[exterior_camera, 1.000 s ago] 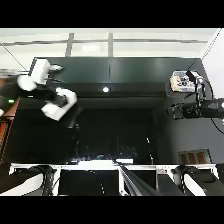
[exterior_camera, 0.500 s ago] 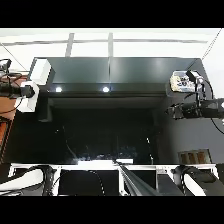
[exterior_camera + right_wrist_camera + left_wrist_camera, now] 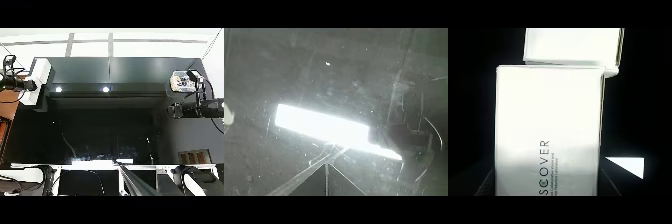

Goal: Fold the box and place the chain.

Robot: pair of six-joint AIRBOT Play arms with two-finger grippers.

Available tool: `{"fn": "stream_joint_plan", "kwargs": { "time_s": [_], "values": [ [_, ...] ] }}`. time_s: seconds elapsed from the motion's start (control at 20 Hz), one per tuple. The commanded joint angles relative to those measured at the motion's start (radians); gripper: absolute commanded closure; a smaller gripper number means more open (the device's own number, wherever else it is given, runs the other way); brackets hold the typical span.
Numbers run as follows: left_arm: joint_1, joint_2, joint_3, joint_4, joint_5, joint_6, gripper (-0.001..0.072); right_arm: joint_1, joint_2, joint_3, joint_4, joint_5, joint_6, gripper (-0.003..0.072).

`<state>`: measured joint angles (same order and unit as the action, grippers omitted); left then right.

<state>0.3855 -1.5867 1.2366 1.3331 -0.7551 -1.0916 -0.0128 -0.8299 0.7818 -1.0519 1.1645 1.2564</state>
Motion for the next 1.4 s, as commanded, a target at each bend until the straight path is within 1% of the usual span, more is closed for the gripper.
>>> {"fn": "stream_joint_plan", "kwargs": {
  "time_s": [0.0, 0.05, 0.1, 0.25, 0.4, 0.45, 0.5, 0.55, 0.6, 0.65, 0.7, 0.75, 0.8, 0.85, 0.95, 1.05, 1.15, 1.2, 1.25, 1.35],
  "values": [
    [0.001, -0.02, 0.014, -0.035, -0.02, 0.019, 0.0414, 0.0, 0.0, 0.0, 0.0, -0.021, 0.005, 0.0668],
    [0.001, -0.02, 0.014, -0.036, -0.02, 0.019, 0.0188, 0.0, 0.0, 0.0, 0.0, -0.021, 0.005, 0.0668],
    [0.0, -0.018, 0.014, -0.036, -0.02, 0.013, -0.001, 0.0, 0.0, 0.0, 0.0, -0.02, 0.005, 0.0668],
    [0.001, 0.031, 0.026, -0.024, -0.06, 0.011, -0.0011, 0.0, 0.0, 0.001, 0.0, 0.004, 0.005, 0.0668],
    [0.001, 0.13, 0.06, -0.037, -0.098, 0.01, -0.0007, 0.0, 0.0, 0.001, -0.006, 0.026, 0.001, 0.0668],
    [0.001, 0.17, 0.063, -0.056, -0.105, 0.0, 0.0021, 0.0, 0.0, 0.001, -0.01, 0.029, -0.009, 0.0669],
    [0.001, 0.209, 0.063, -0.084, -0.117, -0.023, 0.0142, 0.0, 0.0, 0.002, -0.017, 0.038, -0.01, 0.0668],
    [0.001, 0.251, 0.061, -0.119, -0.153, -0.061, 0.0463, 0.0, 0.0, 0.002, -0.021, 0.053, -0.01, 0.0668],
    [0.0, 0.285, 0.055, -0.17, -0.201, -0.071, 0.0678, 0.0, 0.0, 0.002, -0.021, 0.071, -0.01, 0.0669],
    [-0.012, 0.321, 0.037, -0.236, -0.248, -0.054, 0.0683, 0.0, 0.0, 0.001, -0.023, 0.067, -0.012, 0.0669],
    [-0.036, 0.358, 0.006, -0.284, -0.277, -0.015, 0.0683, 0.0, 0.003, -0.005, -0.023, 0.034, -0.051, 0.0669],
    [-0.074, 0.408, -0.045, -0.32, -0.285, 0.052, 0.0685, 0.0, 0.015, -0.034, -0.023, -0.073, -0.096, 0.067],
    [-0.121, 0.462, -0.109, -0.33, -0.266, 0.097, 0.0685, 0.0, 0.032, -0.074, -0.023, -0.204, -0.111, 0.067],
    [-0.176, 0.527, -0.192, -0.323, -0.22, 0.114, 0.0685, 0.0, 0.047, -0.117, -0.023, -0.332, -0.113, 0.067],
    [-0.259, 0.654, -0.372, -0.313, -0.099, 0.127, 0.0685, 0.0, 0.053, -0.183, -0.023, -0.522, -0.113, 0.0669],
    [-0.301, 0.78, -0.554, -0.316, 0.058, 0.122, 0.0684, 0.0, 0.052, -0.217, -0.024, -0.653, -0.113, 0.0669],
    [-0.304, 0.877, -0.682, -0.328, 0.16, 0.119, 0.0682, 0.0, 0.052, -0.218, -0.026, -0.671, -0.113, 0.0668],
    [-0.302, 0.908, -0.718, -0.324, 0.179, 0.119, 0.0682, 0.0, 0.052, -0.218, -0.026, -0.654, -0.113, 0.0668],
    [-0.302, 0.929, -0.741, -0.319, 0.178, 0.119, 0.0681, 0.0, 0.052, -0.218, -0.026, -0.628, -0.113, 0.0668],
    [-0.303, 0.94, -0.756, -0.321, 0.147, 0.119, 0.0681, 0.0, 0.052, -0.218, -0.026, -0.603, -0.113, 0.0668]
  ]
}}
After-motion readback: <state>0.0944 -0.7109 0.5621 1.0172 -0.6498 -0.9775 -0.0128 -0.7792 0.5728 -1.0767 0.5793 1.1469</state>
